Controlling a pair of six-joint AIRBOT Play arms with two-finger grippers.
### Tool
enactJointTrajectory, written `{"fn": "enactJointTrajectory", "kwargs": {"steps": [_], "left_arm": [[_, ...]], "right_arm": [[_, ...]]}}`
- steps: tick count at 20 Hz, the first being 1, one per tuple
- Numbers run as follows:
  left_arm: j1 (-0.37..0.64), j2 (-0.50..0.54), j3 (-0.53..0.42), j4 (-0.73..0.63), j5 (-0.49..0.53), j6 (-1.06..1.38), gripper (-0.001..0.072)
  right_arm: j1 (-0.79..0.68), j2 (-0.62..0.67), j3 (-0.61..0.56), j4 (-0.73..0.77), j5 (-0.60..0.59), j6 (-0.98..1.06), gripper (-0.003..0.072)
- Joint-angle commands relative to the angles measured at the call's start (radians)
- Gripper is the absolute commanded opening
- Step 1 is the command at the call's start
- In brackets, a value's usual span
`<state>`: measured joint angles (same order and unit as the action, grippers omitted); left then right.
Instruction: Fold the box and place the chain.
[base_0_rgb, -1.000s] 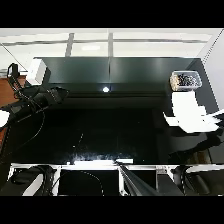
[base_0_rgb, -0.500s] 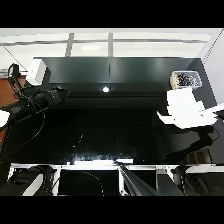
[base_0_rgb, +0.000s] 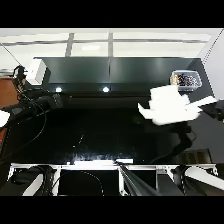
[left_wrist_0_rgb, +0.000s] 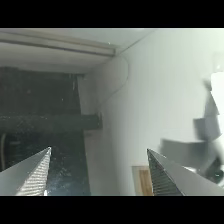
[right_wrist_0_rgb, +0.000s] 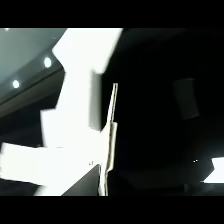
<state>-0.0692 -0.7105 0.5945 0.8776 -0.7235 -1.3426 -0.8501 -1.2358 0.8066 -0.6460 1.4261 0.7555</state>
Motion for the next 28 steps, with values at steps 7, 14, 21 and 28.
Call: {"fn": "enactJointTrajectory", "kwargs": {"steps": [7,14,21,28], "left_arm": [[-0.063,-0.034,0.000,0.000,-0.052,0.032,0.0707],[-0.135,-0.236,0.000,-0.043,-0.138,-0.003,0.0707],[-0.048,-0.446,-0.059,-0.428,-0.256,0.351,0.0706],[-0.066,-0.687,-0.099,-0.790,-0.306,0.776,0.0706]], "right_arm": [[0.531,0.422,-0.397,0.239,-0.348,0.063,0.0037],[1.059,0.458,-0.441,0.226,-0.703,-0.076,0.0037],[1.147,0.458,-0.441,0.178,-0.731,-0.093,0.0037],[1.147,0.458,-0.441,0.178,-0.720,-0.070,0.0038]]}}
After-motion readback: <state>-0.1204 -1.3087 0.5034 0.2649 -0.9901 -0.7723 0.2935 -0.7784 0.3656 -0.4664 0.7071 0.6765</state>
